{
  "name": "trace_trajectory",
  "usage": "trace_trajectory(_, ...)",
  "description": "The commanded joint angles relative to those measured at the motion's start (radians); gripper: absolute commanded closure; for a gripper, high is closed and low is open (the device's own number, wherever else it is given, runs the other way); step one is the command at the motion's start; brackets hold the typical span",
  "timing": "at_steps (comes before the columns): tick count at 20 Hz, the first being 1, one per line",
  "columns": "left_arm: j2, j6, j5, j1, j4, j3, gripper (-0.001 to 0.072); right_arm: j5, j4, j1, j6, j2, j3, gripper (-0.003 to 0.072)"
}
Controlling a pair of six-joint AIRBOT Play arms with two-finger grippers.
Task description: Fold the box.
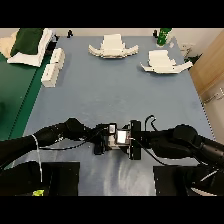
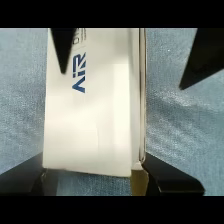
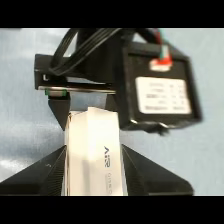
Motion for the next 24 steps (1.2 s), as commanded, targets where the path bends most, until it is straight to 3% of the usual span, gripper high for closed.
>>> trace_trajectory(1,0.000,-0.001,0.000,0.000,0.000,0.001,0.0327,0.004,0.002,-0.019,0.209,0.060,-0.023,0.0419)
trace_trajectory(2,0.000,-0.001,0.001,0.000,0.000,0.001,0.0327,0.029,0.012,-0.019,0.258,0.072,-0.044,0.0641)
trace_trajectory(4,0.000,-0.001,0.000,0.000,0.000,0.001,0.0327,0.140,0.058,-0.019,0.354,0.089,-0.098,0.0684)
trace_trajectory(9,0.000,-0.001,0.000,0.000,0.000,0.001,0.0327,0.485,0.159,-0.016,0.548,0.090,-0.245,0.0685)
trace_trajectory(15,0.000,-0.001,0.000,0.000,0.000,0.001,0.0326,0.513,0.160,0.067,0.617,0.090,-0.327,0.0685)
trace_trajectory(24,0.000,-0.001,0.000,0.000,0.000,0.001,0.0326,0.543,0.159,0.077,0.663,0.057,-0.385,0.0685)
